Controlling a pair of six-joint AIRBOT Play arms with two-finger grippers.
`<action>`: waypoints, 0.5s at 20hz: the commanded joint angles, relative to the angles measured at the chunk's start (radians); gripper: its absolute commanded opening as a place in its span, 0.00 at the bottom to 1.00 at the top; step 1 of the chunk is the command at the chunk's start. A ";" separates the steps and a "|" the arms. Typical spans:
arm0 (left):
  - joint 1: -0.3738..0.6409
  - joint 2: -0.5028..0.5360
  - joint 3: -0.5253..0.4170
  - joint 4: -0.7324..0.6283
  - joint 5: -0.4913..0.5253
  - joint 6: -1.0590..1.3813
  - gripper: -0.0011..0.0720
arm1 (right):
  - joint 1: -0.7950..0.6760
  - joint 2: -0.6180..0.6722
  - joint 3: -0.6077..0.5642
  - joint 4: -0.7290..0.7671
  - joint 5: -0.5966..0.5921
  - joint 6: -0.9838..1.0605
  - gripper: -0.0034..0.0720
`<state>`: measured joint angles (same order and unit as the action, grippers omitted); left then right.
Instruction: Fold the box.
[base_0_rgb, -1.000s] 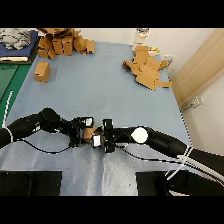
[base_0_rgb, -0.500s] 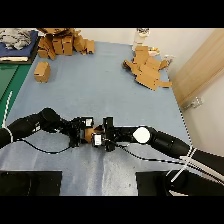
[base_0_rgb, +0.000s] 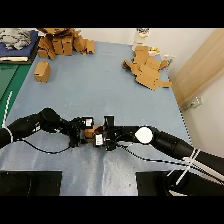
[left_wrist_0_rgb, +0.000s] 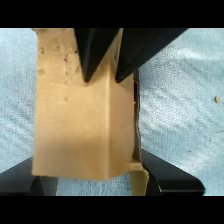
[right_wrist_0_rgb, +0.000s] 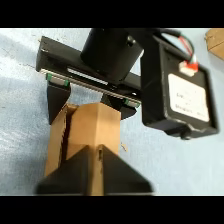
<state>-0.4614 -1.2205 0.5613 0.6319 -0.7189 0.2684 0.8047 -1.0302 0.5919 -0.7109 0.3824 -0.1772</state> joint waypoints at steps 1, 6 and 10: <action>0.000 0.000 0.000 0.000 0.001 0.000 0.71 | 0.001 0.002 0.001 -0.002 0.002 0.000 0.09; 0.000 0.000 0.000 0.000 0.001 0.000 0.71 | 0.001 0.001 0.001 -0.001 0.032 0.000 0.05; 0.000 0.000 0.000 0.000 0.001 0.000 0.71 | 0.001 0.002 0.001 0.003 0.047 0.000 0.38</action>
